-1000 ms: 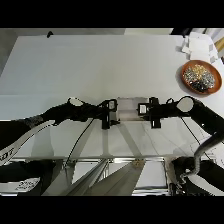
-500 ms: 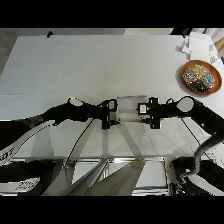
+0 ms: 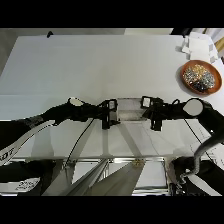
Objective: Fold the box and place the chain.
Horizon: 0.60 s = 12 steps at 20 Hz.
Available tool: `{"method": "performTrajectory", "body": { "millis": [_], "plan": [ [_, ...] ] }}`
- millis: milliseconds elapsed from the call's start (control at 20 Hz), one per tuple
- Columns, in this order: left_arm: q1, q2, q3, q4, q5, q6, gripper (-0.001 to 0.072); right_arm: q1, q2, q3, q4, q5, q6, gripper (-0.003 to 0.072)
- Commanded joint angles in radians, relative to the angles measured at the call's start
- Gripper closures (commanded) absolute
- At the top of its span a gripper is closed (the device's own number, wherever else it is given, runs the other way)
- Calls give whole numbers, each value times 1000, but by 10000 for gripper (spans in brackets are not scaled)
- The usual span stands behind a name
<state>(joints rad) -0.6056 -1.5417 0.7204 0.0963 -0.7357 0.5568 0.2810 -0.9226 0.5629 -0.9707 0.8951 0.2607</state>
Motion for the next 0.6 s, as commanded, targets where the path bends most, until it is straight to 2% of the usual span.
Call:
{"method": "performTrajectory", "body": {
  "millis": [0,200,350,450,550],
  "plan": [
    [0,-1,1,2,-1,1,679,-1,156,0,-59,5,414,672],
    [0,-1,1,2,-1,1,679,-1,292,0,-342,0,898,672],
    [-1,-1,1,2,-1,1,679,-1,298,0,-584,4,1263,672],
    [-1,-1,1,2,-1,1,679,-1,275,0,-697,1,1398,672],
    [0,-1,1,2,-1,1,679,-14,221,0,-731,3,1435,672]
  ]
}}
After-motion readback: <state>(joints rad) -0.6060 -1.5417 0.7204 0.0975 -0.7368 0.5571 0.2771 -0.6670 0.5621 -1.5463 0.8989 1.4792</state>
